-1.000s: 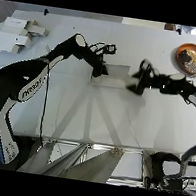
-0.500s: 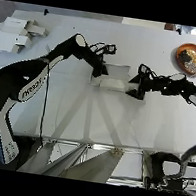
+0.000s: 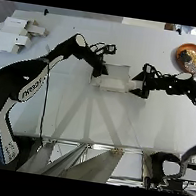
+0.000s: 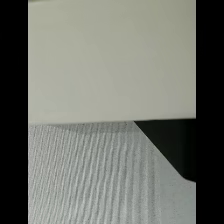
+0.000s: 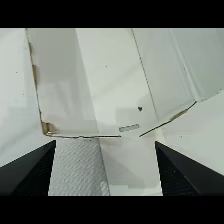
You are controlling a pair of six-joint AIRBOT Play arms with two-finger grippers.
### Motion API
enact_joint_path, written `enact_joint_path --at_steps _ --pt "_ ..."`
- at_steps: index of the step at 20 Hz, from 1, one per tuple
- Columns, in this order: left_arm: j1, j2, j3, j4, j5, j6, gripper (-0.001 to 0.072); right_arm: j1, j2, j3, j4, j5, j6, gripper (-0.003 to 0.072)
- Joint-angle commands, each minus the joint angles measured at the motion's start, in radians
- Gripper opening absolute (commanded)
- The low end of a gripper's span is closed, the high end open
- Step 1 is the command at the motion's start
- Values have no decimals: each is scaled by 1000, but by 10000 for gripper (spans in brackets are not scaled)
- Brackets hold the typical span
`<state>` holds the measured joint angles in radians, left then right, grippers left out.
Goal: Fold the box and place the chain.
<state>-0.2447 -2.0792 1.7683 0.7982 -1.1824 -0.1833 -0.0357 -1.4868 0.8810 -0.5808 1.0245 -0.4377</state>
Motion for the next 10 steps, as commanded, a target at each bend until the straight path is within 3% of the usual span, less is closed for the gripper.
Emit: enact_joint_path --at_steps 1,10 --pt "0 0 0 0 1 0 19 2 16 -14 -29 23 -18 704" --pt "0 0 0 0 0 0 19 64 -55 -48 163 -163 -95 704"
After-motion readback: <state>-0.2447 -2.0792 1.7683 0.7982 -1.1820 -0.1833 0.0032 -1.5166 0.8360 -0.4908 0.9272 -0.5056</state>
